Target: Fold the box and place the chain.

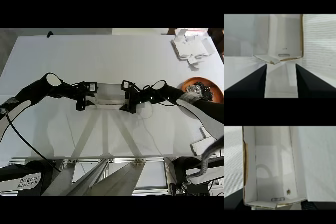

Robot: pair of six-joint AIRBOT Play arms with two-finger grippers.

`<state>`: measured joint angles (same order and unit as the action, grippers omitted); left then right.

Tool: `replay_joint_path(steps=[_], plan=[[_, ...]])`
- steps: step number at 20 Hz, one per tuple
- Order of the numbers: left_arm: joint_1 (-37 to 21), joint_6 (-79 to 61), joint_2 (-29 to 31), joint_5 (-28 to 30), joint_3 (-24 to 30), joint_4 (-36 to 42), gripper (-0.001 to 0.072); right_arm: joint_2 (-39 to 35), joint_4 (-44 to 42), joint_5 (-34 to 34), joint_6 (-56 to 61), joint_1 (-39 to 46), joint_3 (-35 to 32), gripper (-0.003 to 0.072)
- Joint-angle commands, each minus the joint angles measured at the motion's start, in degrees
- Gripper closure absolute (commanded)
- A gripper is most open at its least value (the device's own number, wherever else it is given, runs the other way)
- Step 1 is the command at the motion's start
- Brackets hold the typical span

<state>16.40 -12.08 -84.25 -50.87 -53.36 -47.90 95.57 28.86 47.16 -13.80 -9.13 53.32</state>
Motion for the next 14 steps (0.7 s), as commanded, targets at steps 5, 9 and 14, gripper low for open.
replay_joint_path(steps=[5,9,14], plan=[[0.2,-4.2,-0.1,1.4,0.3,2.1,0.0336,0.0,0.0,0.0,0.0,0.0,0.0,0.0176],[0.3,-4.6,-1.4,1.0,0.3,2.1,0.0383,0.0,0.0,0.0,0.0,0.0,0.0,0.0176],[1.0,-4.7,-2.5,1.4,0.3,4.4,0.0446,0.0,0.0,0.0,0.0,0.0,0.0,0.0176]])
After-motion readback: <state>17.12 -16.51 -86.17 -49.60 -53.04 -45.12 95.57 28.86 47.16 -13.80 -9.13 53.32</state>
